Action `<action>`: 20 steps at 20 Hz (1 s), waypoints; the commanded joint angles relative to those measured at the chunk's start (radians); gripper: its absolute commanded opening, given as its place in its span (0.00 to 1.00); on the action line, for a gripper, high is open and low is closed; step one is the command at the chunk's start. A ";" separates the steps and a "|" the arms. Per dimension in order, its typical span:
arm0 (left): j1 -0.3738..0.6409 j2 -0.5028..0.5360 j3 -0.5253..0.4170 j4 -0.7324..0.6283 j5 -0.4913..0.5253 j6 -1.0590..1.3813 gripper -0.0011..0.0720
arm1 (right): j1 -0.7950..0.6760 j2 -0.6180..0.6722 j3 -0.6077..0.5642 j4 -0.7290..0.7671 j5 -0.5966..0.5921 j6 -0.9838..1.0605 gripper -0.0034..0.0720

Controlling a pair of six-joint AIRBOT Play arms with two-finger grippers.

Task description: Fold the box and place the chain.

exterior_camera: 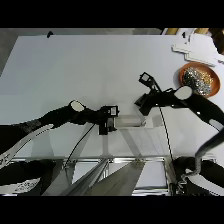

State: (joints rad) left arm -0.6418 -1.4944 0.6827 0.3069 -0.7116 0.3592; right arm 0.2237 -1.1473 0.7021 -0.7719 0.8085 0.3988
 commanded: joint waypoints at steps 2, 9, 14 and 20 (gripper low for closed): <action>0.000 0.000 0.001 0.000 0.001 0.000 0.21 | -0.111 0.165 0.002 -0.081 0.169 -0.105 0.07; 0.000 0.000 0.001 0.000 0.001 0.000 0.21 | -0.146 0.179 -0.143 -0.210 0.211 -0.539 0.25; 0.000 0.000 0.001 0.000 0.000 0.000 0.21 | -0.146 0.175 -0.256 -0.085 0.138 -0.767 0.41; 0.000 0.000 0.001 0.000 0.000 0.000 0.21 | -0.124 0.132 -0.257 -0.037 0.113 -0.778 0.42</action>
State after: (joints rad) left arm -0.6418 -1.4944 0.6827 0.3065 -0.7113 0.3588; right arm 0.0864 -0.9993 0.4522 -0.8284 0.9318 -0.3466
